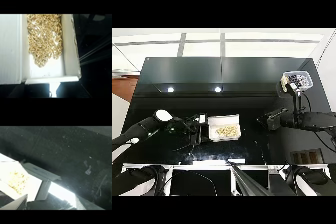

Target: Fold the box and place the chain.

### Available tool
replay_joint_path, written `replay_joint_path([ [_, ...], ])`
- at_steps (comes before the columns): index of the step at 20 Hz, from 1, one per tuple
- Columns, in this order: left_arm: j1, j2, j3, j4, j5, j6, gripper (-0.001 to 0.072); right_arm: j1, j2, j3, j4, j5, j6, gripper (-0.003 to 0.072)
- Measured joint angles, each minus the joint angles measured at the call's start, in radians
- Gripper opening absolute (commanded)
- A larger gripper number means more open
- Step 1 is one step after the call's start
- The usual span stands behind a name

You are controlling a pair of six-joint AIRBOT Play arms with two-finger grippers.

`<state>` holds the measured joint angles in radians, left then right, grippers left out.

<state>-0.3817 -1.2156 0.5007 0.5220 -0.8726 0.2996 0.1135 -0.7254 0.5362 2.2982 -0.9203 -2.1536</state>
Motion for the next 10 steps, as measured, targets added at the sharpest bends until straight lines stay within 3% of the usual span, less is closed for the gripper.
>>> replay_joint_path([
  [7,-0.017,0.0,0.0,-0.017,0.045,-0.023,0.0702,0.0,-0.001,0.0,0.0,0.0,0.0,0.0703],
  [10,-0.018,0.0,0.0,-0.018,0.048,-0.026,0.0659,0.0,-0.001,0.0,0.0,0.0,0.0,0.0703],
])
